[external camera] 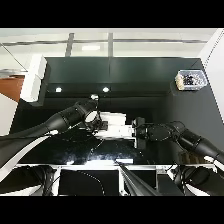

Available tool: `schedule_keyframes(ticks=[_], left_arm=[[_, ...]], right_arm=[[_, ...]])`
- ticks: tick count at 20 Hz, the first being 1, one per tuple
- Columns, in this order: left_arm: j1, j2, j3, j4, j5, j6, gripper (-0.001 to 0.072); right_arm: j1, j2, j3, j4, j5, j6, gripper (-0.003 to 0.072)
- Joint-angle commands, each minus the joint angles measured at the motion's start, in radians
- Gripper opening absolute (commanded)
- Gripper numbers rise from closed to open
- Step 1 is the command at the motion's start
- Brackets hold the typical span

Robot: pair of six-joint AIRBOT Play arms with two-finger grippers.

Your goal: Fold the box and place the chain.

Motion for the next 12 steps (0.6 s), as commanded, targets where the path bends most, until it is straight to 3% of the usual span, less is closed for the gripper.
schedule_keyframes(ticks=[1, 5, 6, 7, 10, 11, 12], left_arm=[[0.000, 0.001, -0.004, 0.003, 0.011, 0.000, 0.0029], [0.000, 0.001, -0.004, 0.003, 0.013, 0.000, 0.0030], [0.000, 0.001, -0.004, 0.003, 0.013, 0.000, 0.0030], [0.000, 0.001, -0.004, 0.003, 0.013, 0.000, 0.0029], [0.000, 0.001, -0.004, 0.003, 0.013, 0.000, 0.0030], [0.000, 0.001, -0.004, 0.002, 0.013, 0.000, 0.0030], [0.000, 0.001, -0.004, -0.002, 0.013, 0.000, 0.0030]], right_arm=[[0.001, -0.016, 0.001, 0.064, 0.063, -0.003, 0.0527], [0.001, -0.016, 0.001, 0.116, 0.080, -0.002, 0.0514], [0.004, -0.016, 0.001, 0.117, 0.072, -0.001, 0.0360], [0.008, -0.016, 0.001, 0.116, 0.068, 0.015, 0.0294], [0.008, -0.016, 0.001, 0.135, 0.058, 0.042, 0.0290], [0.008, -0.016, 0.001, 0.136, 0.061, 0.044, 0.0195], [0.008, -0.016, 0.001, 0.151, 0.066, 0.047, 0.0164]])
